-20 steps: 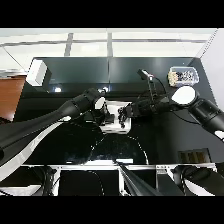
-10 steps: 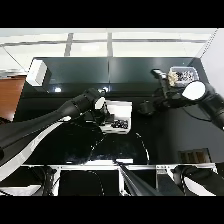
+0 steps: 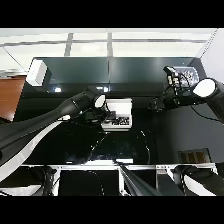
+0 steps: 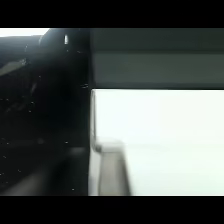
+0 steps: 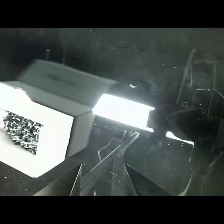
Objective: Fold the box and place the chain.
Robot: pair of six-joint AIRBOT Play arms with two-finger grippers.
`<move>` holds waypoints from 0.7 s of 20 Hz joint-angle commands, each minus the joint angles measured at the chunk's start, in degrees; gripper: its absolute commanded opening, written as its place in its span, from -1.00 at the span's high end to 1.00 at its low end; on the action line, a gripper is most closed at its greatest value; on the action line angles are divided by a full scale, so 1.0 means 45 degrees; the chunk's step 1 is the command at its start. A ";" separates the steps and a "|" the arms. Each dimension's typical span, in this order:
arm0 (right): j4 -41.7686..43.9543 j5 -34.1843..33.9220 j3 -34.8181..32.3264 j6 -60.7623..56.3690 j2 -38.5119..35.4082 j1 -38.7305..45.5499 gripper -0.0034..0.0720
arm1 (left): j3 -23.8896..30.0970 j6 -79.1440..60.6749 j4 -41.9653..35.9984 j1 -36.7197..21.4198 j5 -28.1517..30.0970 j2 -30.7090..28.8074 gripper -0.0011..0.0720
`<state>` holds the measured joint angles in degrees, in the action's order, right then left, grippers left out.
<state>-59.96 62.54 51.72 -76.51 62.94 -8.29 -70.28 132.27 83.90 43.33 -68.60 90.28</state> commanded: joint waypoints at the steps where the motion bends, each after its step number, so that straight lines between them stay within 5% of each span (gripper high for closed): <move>1: -0.0039 -0.0102 -0.0078 0.0058 -0.0010 0.0044 0.12 | -0.0243 0.0374 -0.0131 0.0010 -0.0165 -0.0248 -0.31; 5: -0.0039 -0.0204 -0.0238 0.0053 -0.0010 0.0044 0.12 | -0.0457 -0.1904 0.0495 -0.0015 -0.0520 -0.1802 -0.31; 8: -0.0024 -0.0219 -0.0238 0.0053 -0.0010 0.0044 0.12 | 0.0189 -0.2871 0.3521 -0.0097 -0.1545 -0.3876 -0.31; 10: -0.0024 -0.0345 -0.0253 0.0053 -0.0010 0.0039 0.12 | 0.1792 -0.2467 0.5605 -0.0894 -0.1812 -0.5348 -0.31; 12: -0.0019 -0.0612 -0.0262 0.0044 -0.0010 0.0039 0.12 | 0.3988 -0.2395 0.4857 -0.2764 -0.0991 -0.6499 -0.31; 14: -0.0015 -0.0787 -0.0262 -0.0053 -0.0010 0.0039 0.12 | 0.5984 -0.3415 0.1817 -0.5003 0.1049 -0.6951 -0.31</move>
<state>-60.10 60.36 50.59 -76.29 62.92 -8.12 -54.02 121.16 100.36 30.92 -71.92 64.07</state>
